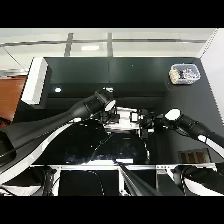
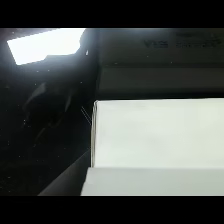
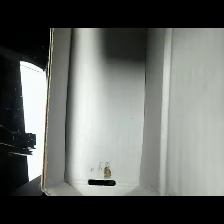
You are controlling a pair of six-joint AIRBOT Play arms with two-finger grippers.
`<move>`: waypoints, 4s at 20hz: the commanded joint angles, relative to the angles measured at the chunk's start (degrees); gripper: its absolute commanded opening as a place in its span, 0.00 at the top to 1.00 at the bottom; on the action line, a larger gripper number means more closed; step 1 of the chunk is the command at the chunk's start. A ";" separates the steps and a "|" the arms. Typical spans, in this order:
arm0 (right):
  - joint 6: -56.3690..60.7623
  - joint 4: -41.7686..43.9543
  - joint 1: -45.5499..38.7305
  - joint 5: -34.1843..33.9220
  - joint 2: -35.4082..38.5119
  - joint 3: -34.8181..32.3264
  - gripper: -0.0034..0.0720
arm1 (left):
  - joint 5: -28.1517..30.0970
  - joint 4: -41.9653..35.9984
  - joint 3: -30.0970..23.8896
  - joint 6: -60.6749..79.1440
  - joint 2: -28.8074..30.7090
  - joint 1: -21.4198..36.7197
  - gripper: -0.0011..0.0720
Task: Fold the box and place the chain.
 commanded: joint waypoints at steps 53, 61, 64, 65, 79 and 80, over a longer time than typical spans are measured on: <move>47.32 -11.76 3.17 4.96 8.04 0.79 0.94 | -5.01 -1.31 0.07 -5.14 -0.04 -0.72 0.95; 101.04 -41.55 -27.15 23.39 23.10 2.08 0.94 | -5.03 -1.53 0.07 -5.14 -0.04 -0.72 0.95; 96.59 -16.72 -34.34 22.01 19.69 -7.50 0.94 | -5.03 -1.53 0.07 -5.14 -0.04 -0.72 0.95; 91.71 -8.52 -34.01 22.05 17.62 -9.97 0.94 | -5.03 -1.53 0.07 -5.14 -0.04 -0.72 0.95; 74.20 10.27 -20.65 26.14 3.02 -4.63 0.34 | -5.03 -1.51 0.07 -5.14 -0.04 -0.72 0.95; 74.01 10.16 -20.59 27.96 3.02 -2.93 0.18 | -5.03 -1.51 0.07 -5.14 -0.04 -0.72 0.95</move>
